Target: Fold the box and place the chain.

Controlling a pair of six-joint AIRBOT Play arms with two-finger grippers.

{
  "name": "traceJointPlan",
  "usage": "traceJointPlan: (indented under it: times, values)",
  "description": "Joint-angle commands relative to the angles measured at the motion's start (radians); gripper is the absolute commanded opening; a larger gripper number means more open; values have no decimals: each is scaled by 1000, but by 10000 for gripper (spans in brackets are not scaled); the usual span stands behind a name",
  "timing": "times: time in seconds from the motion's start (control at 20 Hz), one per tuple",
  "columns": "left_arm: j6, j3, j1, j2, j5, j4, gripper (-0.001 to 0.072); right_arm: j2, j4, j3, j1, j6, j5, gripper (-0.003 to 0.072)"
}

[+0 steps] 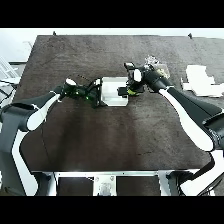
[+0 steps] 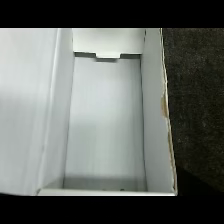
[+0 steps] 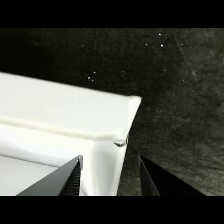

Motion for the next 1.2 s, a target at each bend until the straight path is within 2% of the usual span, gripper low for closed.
traceJointPlan:
  times: [0.0, 0.05, 0.2, 0.25, 0.35, 0.45, 0.6, 0.65, 0.75, 0.95, 1.05, 1.15]
  values:
    - [1, 1, 0, 1, 1, 1, 310, -31, -1, 0, 0, 13, -1, 399]
    - [1, 1, 0, 1, 0, 1, 310, -42, -6, 0, 0, 13, -1, 346]
    - [1, 1, 0, 1, 1, 1, 310, -60, -15, 0, 0, 13, -1, 329]
    - [1, 1, 0, 1, 1, 1, 310, -62, -21, 0, 0, 13, -1, 281]
    - [1, 1, 0, 1, 1, 1, 310, -62, -43, 2, 0, 28, -1, 263]
    - [1, 1, 0, 1, 0, 1, 310, -62, -48, 14, 0, 31, -2, 168]
    - [1, 1, 0, 1, 1, 1, 310, -62, -41, 25, 5, 43, -1, 130]
    - [1, 1, 0, 1, 0, 1, 310, -63, -41, 25, 9, 46, -1, 74]
    - [1, 1, 0, 1, 1, 1, 310, -65, -41, 25, 19, 47, -8, 12]
    - [1, 1, 0, 1, 0, 1, 310, -65, -41, 25, 23, 47, -23, 20]
    - [1, 1, 0, 1, 0, 1, 310, -65, -41, 26, 22, 48, -23, 162]
    - [1, 1, 0, 1, 0, 1, 310, -65, -41, 34, 22, 47, -23, 165]
